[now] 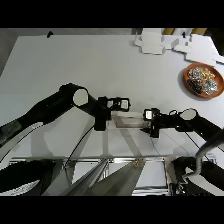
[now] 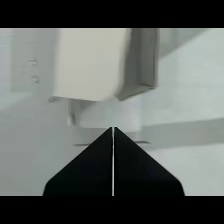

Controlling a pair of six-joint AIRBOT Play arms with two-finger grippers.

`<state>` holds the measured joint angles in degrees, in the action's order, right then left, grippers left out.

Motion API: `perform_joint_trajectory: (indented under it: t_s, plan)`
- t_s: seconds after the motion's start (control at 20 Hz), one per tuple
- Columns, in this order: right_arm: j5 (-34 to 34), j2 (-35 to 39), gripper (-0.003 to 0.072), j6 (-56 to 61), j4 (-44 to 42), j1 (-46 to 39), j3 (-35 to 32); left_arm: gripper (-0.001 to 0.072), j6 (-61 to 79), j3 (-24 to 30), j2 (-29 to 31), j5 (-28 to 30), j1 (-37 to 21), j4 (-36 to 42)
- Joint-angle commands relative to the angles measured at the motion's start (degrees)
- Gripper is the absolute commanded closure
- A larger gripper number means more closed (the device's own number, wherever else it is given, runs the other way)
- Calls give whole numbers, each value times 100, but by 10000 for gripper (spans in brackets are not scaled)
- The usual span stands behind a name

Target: Fold the box and place the chain.

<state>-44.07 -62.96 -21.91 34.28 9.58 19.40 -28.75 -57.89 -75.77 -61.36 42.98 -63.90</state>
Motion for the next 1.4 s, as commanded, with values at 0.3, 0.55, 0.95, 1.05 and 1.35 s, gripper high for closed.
perform_joint_trajectory:
  t_s: [0.3, 0.55, 0.95, 1.05, 1.35]
  plan:
    - [-4, -2, 349, -2, 0, 4, -2, 706, -330, -4, 153, 1589, 896, 745]
    - [-4, -2, 349, -2, 0, 4, -2, 703, -748, -4, -448, 3265, 627, 1285]
    - [-4, -2, 349, -2, 0, 4, -2, 705, -1379, -4, -1217, 3456, 192, 1353]
    - [-4, -2, 349, -2, 0, 4, -2, 704, -1379, -4, -1185, 3355, 192, 1353]
    - [-4, -2, 349, -2, 0, 4, -2, 701, -1375, -4, -308, 1906, 48, 553]
